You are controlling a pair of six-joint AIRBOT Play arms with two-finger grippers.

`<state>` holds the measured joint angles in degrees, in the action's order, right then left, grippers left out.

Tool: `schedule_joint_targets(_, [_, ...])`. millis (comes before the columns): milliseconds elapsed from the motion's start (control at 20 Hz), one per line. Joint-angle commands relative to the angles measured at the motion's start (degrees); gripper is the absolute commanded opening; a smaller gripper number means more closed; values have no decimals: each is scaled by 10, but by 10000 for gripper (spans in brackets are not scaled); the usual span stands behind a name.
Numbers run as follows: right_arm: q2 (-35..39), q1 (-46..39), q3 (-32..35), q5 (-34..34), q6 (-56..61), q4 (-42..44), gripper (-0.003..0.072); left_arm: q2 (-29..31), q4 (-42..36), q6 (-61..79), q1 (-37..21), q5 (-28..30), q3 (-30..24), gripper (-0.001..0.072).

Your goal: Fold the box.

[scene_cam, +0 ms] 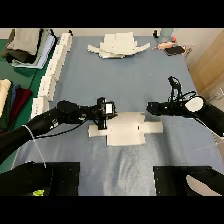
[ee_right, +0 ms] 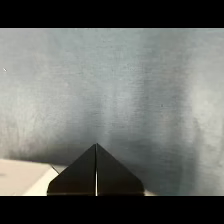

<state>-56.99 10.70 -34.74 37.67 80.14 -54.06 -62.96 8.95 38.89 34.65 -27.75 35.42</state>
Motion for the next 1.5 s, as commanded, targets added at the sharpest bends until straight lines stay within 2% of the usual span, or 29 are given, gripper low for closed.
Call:
schedule_joint_targets(0, [0, 0, -1, -53, 15, 0, 1, 30, 1, 48, -8, 46, 14, 13])
schedule_joint_targets(150, [1, 0, -2, -128, 35, 12, 0, 24, 0, 46, -3, 10, 1, 11])
schedule_joint_targets(250, [0, 0, -12, -133, 34, 14, 1, 8, -15, 49, 4, 12, -19, 11])
schedule_joint_targets(550, [16, 0, -21, -133, 34, 13, 1, -36, -152, 159, 4, 2, -58, 12])
schedule_joint_targets(850, [21, 0, -21, -131, 34, 14, 1, -30, -153, 104, -5, 6, -64, 15])
schedule_joint_targets(1000, [21, 0, -21, -131, 34, 14, 0, 6, -151, 21, -28, 1, -64, 15])
schedule_joint_targets(1200, [21, 0, -21, -130, 28, 12, 1, 22, -110, -49, -55, -108, -62, 15])
schedule_joint_targets(1450, [21, 0, -21, -128, 27, 7, 0, 21, -33, -117, -54, -120, -62, 15])
